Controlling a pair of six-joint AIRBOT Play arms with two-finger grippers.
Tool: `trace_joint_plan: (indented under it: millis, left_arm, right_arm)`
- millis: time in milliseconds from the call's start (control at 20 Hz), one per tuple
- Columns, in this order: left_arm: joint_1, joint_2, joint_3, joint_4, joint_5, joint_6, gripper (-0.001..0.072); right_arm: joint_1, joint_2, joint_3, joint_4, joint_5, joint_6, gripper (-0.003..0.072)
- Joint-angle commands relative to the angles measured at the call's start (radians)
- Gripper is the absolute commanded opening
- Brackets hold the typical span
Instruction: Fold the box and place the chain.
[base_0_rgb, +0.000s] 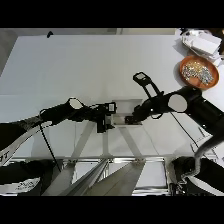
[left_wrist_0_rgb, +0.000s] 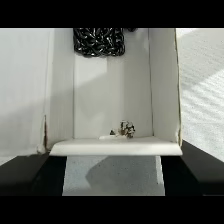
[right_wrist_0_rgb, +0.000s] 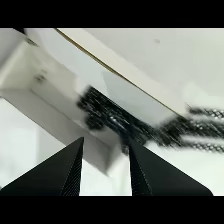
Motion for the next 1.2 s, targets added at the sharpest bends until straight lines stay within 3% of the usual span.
trace_joint_plan:
  millis: [0, 200, 300, 700, 1150]
  left_arm:
    - [0.000, 0.001, 0.000, 0.000, 0.000, 0.000, 0.0324]
    - [0.000, 0.001, 0.000, 0.000, 0.000, 0.000, 0.0323]
    - [0.000, 0.001, 0.000, 0.000, 0.000, 0.000, 0.0323]
    - [0.000, 0.001, 0.000, 0.000, 0.000, 0.000, 0.0323]
    - [0.001, 0.000, 0.000, 0.000, 0.000, 0.000, 0.0323]
  right_arm:
    - [-0.103, 0.029, 0.013, -0.198, 0.186, 0.003, 0.0288]
    - [-0.302, -0.002, -0.002, -0.216, -0.002, 0.000, 0.0289]
    - [-0.351, -0.066, -0.002, -0.210, -0.016, -0.055, 0.0290]
    - [-0.352, -0.325, -0.002, -0.207, -0.098, -0.137, 0.0299]
    - [-0.352, -0.349, -0.002, -0.142, -0.089, -0.142, 0.0291]
